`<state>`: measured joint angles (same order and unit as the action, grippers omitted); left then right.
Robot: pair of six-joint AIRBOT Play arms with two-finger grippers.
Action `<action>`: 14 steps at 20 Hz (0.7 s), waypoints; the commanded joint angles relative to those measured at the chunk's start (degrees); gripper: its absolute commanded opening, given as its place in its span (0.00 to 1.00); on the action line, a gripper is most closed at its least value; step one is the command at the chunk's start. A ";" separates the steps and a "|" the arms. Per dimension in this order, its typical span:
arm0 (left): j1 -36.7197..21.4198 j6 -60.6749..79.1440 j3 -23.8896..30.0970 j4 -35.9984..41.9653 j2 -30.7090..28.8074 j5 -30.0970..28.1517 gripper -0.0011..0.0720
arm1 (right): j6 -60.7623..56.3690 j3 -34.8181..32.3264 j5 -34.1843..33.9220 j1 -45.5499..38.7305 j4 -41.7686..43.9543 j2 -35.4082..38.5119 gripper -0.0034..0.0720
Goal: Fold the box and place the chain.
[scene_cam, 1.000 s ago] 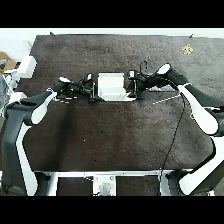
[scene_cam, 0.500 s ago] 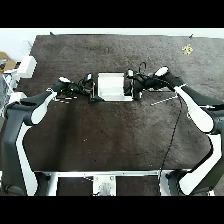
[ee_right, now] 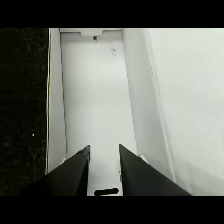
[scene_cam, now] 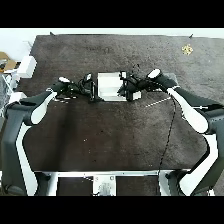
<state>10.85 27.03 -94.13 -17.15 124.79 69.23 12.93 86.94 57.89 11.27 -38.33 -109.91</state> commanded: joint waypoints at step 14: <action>0.02 0.00 -0.02 0.04 0.04 -0.04 0.50 | 0.17 -0.02 -0.52 0.20 -0.83 -0.11 0.74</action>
<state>10.94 27.03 -94.13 -17.12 124.79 69.21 13.10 86.94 57.32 11.42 -38.98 -109.97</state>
